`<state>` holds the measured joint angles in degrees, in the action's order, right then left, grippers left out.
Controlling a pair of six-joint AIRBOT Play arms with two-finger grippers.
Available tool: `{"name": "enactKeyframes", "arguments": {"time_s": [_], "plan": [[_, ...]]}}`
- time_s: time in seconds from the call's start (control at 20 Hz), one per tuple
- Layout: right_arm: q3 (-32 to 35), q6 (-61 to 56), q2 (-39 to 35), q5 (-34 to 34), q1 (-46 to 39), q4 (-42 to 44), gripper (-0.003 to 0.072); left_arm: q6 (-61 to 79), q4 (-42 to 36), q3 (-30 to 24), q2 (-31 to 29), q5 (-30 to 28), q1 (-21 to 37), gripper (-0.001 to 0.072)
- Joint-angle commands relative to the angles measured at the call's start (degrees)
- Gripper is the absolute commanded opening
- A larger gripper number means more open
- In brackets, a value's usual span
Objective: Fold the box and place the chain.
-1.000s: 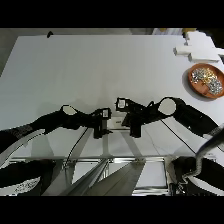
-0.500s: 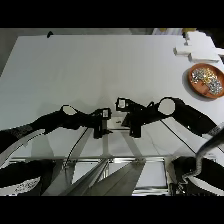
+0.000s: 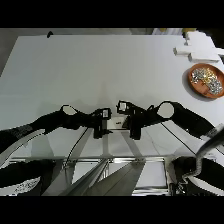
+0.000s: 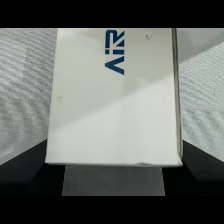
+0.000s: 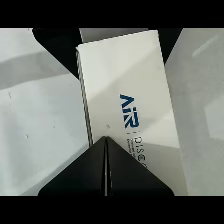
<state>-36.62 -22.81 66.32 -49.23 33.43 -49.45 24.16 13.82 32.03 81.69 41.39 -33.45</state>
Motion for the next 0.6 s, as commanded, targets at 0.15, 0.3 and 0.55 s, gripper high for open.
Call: {"name": "enactKeyframes", "arguments": {"time_s": [0.15,0.3,0.55], "plan": [[0.2,0.5,0.7,0.5,0.0,-0.1,0.0017,0.0,0.0,0.0,0.0,0.0,0.0,0.0137],[0.2,0.8,-1.8,2.4,0.0,-0.3,0.0017,0.0,0.0,0.0,0.0,0.0,0.0,0.0137],[0.2,0.6,-6.2,7.0,0.0,-1.3,0.0017,0.0,0.0,0.0,0.0,0.0,0.0,0.0137]]}}
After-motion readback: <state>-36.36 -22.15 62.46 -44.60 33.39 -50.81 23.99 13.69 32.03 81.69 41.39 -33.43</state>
